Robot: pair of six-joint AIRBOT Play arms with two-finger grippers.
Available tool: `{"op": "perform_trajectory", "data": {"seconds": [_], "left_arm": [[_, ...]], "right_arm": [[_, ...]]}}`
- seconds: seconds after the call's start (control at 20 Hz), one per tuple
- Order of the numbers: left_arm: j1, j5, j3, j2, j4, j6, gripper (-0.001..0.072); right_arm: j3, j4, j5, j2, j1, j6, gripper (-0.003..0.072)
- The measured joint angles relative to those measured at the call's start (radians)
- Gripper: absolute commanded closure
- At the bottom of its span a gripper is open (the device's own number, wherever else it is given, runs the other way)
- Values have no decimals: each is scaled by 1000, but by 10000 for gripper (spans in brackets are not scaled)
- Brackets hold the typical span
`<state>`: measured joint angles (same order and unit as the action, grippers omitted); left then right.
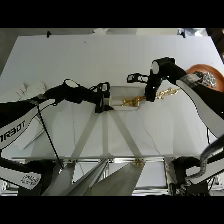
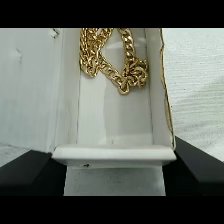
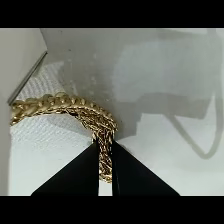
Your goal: Fold the box and place the chain.
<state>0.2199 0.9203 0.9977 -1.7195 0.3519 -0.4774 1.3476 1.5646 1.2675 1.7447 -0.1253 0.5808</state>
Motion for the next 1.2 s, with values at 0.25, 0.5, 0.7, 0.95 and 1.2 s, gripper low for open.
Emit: {"op": "perform_trajectory", "data": {"seconds": [0.25,0.5,0.7,0.95,1.2], "left_arm": [[0,0,0,0,0,0,554],[0,0,0,0,0,0,554],[0,0,0,0,0,0,554],[0,0,0,0,0,0,554],[0,0,0,0,0,0,554]], "right_arm": [[1,-2,45,-100,0,95,678],[1,-150,51,-237,0,165,678],[1,-384,51,-314,0,181,678],[1,-582,9,-341,-33,179,678],[1,-586,-107,-344,-134,177,677]]}}
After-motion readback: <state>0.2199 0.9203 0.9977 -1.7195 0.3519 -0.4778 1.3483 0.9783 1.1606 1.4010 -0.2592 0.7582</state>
